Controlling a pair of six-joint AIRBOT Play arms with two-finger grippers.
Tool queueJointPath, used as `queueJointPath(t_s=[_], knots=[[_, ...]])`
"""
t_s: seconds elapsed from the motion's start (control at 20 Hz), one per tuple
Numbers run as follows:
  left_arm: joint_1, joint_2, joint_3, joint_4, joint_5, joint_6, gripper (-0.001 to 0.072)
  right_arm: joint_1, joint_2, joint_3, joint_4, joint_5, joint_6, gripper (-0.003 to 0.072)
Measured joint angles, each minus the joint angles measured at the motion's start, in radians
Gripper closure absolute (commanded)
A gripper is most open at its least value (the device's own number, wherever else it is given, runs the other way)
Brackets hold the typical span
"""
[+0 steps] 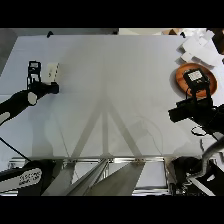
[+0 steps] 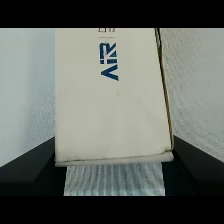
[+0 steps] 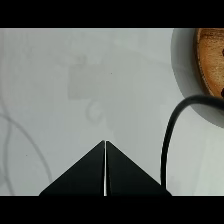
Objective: Fold the box and place the chain.
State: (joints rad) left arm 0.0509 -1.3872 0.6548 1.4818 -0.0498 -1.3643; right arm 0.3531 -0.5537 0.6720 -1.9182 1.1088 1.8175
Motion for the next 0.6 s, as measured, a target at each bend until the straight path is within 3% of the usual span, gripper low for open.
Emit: queueJointPath(t_s=[0.1, 0.2, 0.6], knots=[[0.0, -0.004, 0.0, 0.0, -0.006, 0.003, 0.0208, 0.0, 0.0, 0.0, 0.0, 0.0, 0.0, 0.0676], [0.0, -0.006, 0.0, 0.0, -0.027, 0.005, 0.0041, 0.0, 0.0, 0.0, 0.0, 0.0, 0.0, 0.0676], [0.0, -0.006, 0.0, 0.0, -0.109, 0.015, 0.0012, 0.0, 0.0, 0.0, 0.0, 0.0, 0.0, 0.0676]])
